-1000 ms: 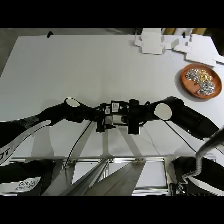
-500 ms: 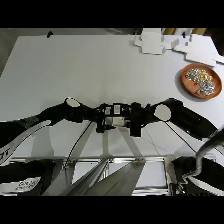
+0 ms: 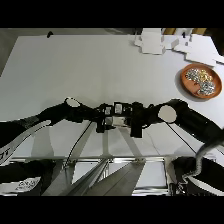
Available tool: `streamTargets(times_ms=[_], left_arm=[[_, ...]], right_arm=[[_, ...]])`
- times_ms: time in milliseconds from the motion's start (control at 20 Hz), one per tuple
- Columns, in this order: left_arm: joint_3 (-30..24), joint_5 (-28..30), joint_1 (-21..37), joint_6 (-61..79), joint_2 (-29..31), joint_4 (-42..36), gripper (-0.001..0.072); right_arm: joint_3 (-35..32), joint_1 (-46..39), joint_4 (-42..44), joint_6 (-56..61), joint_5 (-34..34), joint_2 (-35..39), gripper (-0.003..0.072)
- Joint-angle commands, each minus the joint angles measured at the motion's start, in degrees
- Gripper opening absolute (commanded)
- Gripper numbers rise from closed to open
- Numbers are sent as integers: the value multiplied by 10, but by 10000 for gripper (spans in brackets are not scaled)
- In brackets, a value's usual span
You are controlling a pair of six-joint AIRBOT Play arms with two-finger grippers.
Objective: Fold the box and place the chain.
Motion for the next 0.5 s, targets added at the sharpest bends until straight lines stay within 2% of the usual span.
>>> streamTargets(times_ms=[0,200,450], left_arm=[[0,1,0,0,0,0,490],[0,0,0,0,0,0,490],[0,1,0,0,0,0,490]], right_arm=[[0,0,1,20,-1,-20,39],[-2,0,3,23,38,-37,21],[-6,0,3,31,26,-75,22]])
